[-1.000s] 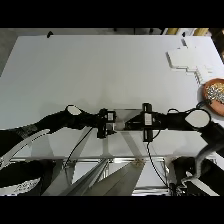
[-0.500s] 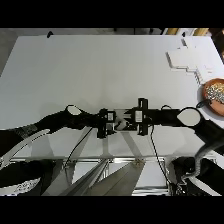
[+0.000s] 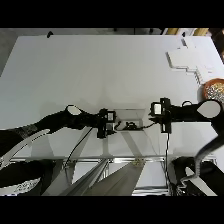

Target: Fold the box and place the chain.

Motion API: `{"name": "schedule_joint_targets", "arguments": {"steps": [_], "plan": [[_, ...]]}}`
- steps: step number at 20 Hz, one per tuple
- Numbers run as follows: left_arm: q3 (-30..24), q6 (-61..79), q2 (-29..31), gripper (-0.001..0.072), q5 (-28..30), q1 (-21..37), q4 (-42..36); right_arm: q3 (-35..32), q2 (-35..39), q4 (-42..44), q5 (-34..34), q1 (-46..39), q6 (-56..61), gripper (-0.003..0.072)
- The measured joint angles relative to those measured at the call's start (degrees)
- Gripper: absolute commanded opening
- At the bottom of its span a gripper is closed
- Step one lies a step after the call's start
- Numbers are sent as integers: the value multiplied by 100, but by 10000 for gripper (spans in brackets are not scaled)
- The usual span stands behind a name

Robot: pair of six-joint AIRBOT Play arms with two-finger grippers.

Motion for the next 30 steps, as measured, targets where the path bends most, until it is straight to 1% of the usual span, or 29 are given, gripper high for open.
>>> {"name": "schedule_joint_targets", "arguments": {"steps": [3, 6, 16, 17, 18, 19, 21, 23, 25, 27, 30], "plan": [[0, 0, 2, 275, 0, 0, 0, -247, -210, -474, -116, -83, -2, 203], [0, 0, 0, 275, 0, 0, 0, -354, -345, -728, -330, -114, -98, 203], [0, 0, 0, 275, 0, 0, 0, -411, -1106, -942, -870, -129, -505, 197], [0, 0, 2, 275, 0, 0, 2, -411, -1167, -940, -909, -129, -546, 173], [0, 0, 0, 275, 0, 0, 2, -409, -1207, -935, -918, -133, -570, 114], [0, 0, 0, 275, 0, 0, 0, -409, -1239, -938, -887, -133, -590, 27], [0, 0, 0, 275, 0, 0, 0, -409, -1270, -951, -837, -136, -612, 18], [0, 0, 0, 275, 0, 0, 2, -415, -1213, -955, -857, -133, -629, 18], [0, 0, 0, 275, 0, 0, 2, -420, -992, -962, -846, -131, -632, 18], [0, 0, 2, 275, 0, 0, 0, -420, -614, -918, -590, -133, -627, 18], [0, 0, 0, 275, 0, 0, 0, -420, 52, -334, -398, -133, -605, 18]]}}
